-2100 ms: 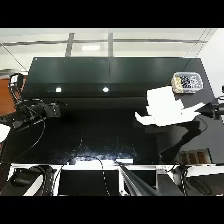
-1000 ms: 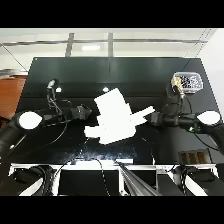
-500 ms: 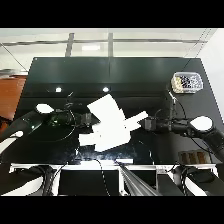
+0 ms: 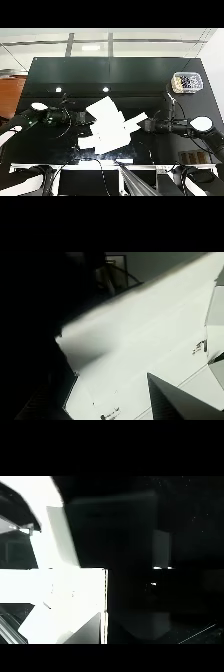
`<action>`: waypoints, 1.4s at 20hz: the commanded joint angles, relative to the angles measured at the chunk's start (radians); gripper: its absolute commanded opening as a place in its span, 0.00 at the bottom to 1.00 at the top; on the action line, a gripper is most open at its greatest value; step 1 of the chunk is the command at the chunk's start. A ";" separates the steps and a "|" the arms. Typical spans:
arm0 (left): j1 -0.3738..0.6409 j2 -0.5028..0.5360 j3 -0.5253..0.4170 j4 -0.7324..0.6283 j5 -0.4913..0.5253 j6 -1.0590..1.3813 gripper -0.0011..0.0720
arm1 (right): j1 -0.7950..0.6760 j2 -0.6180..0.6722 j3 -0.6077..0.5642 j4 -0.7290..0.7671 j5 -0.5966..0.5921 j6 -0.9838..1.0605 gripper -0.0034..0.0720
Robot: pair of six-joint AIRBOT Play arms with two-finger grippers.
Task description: Fold the box and place the chain.
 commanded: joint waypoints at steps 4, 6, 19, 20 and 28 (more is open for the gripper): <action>-0.023 -0.057 0.001 -0.039 -0.079 0.132 0.98 | 0.001 0.001 -0.001 0.001 0.002 0.000 0.08; -0.036 -0.104 0.001 -0.110 -0.097 0.185 0.98 | 0.001 0.001 -0.001 0.001 0.002 0.000 0.08; -0.039 -0.179 0.001 -0.209 -0.383 0.551 0.94 | 0.001 0.001 -0.001 -0.003 -0.005 0.000 0.08; -0.041 -0.179 0.001 -0.205 -0.381 0.554 0.87 | 0.001 0.001 -0.001 -0.003 -0.007 0.000 0.08; -0.041 -0.179 0.003 -0.161 -0.341 0.552 0.05 | 0.001 0.001 0.000 -0.051 -0.009 0.000 0.08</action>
